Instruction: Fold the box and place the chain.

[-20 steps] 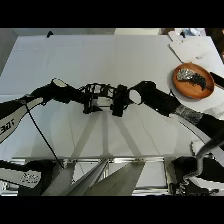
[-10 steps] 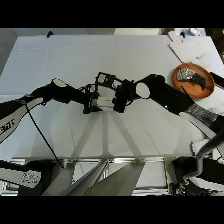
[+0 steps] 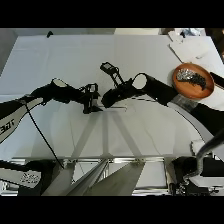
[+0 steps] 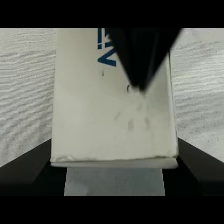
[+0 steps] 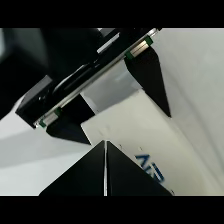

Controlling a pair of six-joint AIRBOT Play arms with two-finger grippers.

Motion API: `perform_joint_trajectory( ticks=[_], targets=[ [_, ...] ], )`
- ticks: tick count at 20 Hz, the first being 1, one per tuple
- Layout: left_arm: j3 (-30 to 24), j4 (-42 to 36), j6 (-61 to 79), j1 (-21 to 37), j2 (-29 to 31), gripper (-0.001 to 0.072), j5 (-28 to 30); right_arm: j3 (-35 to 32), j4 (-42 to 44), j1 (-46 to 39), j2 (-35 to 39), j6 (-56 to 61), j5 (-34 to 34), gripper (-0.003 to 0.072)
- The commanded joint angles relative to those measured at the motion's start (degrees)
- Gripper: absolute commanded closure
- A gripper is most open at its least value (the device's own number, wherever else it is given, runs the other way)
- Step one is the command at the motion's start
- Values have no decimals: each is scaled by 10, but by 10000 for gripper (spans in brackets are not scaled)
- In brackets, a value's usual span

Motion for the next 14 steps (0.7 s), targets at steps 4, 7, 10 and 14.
perform_joint_trajectory(
  ticks=[4,7,10,14],
  targets=[
    [0,0,0,0,0,495,1,-1,45,6,-39,-5,-6,674],
    [0,0,0,0,0,495,0,-1,34,6,-39,2,-4,675],
    [0,0,0,0,0,495,0,-1,5,6,-39,16,3,675],
    [0,0,0,0,0,495,0,-1,-27,6,-38,31,15,676]
  ],
)
